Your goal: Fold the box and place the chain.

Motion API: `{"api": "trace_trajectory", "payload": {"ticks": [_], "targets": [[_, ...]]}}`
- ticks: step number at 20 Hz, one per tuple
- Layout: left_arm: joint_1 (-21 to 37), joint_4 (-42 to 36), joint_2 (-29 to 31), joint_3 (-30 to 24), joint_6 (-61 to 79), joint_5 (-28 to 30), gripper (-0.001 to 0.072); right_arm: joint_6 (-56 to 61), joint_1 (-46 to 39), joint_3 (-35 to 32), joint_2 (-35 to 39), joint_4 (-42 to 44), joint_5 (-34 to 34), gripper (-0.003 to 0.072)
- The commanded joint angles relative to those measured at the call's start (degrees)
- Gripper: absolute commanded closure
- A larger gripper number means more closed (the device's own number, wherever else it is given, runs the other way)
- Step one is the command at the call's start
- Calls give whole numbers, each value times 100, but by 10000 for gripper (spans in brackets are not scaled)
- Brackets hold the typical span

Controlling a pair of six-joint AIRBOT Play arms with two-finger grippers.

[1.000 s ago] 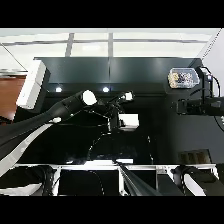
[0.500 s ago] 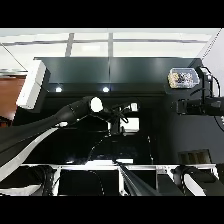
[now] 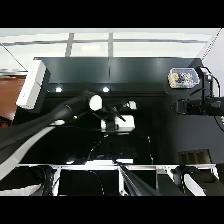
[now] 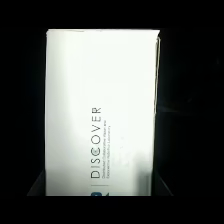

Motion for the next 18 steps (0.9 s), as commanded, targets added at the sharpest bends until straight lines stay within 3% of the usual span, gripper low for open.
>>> {"api": "trace_trajectory", "payload": {"ticks": [1, 5, 8, 12, 15, 18], "targets": [[874, 1163, 649, 50, -1676, -1270, 467, 0, -4, -4, 4, 2, 42, 669], [2983, 1635, 1665, -634, -2553, -2070, 467, 0, -2, -4, 4, 7, 42, 669], [4841, 1552, 2295, -1519, -2524, -1952, 467, -2, -2, -28, 4, 120, -17, 669], [6944, 1637, 2433, -2020, -2614, -1899, 467, -2, -2, -59, 2, 262, -179, 668], [8039, 1596, 2411, -2015, -3080, -1611, 467, -7, -2, -59, 2, 260, -192, 669], [8531, 1659, 2411, -2009, -2612, -850, 467, -7, -2, -59, 2, 260, -306, 669]]}}
